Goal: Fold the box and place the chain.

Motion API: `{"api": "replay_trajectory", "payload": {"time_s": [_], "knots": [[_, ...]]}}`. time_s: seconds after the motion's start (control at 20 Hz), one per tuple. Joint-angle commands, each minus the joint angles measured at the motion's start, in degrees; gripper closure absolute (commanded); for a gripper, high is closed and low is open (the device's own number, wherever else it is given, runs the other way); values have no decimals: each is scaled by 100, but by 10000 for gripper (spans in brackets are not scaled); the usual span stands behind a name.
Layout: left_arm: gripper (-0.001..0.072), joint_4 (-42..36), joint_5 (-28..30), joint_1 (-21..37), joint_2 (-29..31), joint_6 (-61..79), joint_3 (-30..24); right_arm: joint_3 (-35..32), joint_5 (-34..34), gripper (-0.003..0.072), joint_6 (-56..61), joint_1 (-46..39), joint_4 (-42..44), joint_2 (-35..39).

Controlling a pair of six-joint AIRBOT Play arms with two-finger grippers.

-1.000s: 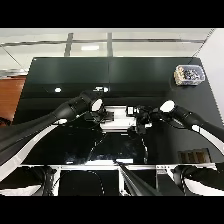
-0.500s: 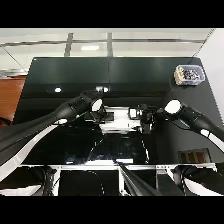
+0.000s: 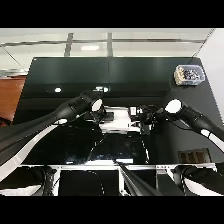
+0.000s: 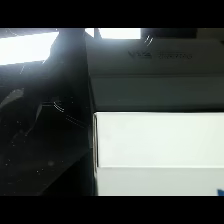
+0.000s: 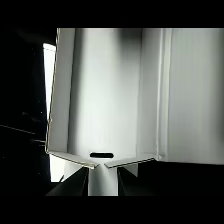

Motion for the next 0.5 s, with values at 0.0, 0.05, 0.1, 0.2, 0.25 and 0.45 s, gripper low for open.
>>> {"api": "replay_trajectory", "payload": {"time_s": [0.0, 0.05, 0.1, 0.2, 0.25, 0.45], "knots": [[680, 0, 13, 0, 4, -4, 2, 0, 22, 481, 297, 7, 411, -133], [680, 0, 15, 0, 4, -7, 2, 2, -13, 481, 295, 15, 636, -216], [680, 0, 15, 0, 4, -4, 2, 2, -63, 481, 295, 42, 914, -302], [680, 0, 15, 0, 4, -7, 2, 2, -280, 480, 295, 107, 1268, -476], [679, 0, 15, 0, 4, -7, 2, 0, -339, 480, 295, 125, 1272, -533], [680, 0, 13, 0, 4, -7, 2, 0, -273, 481, 297, 120, 1165, -555]]}}
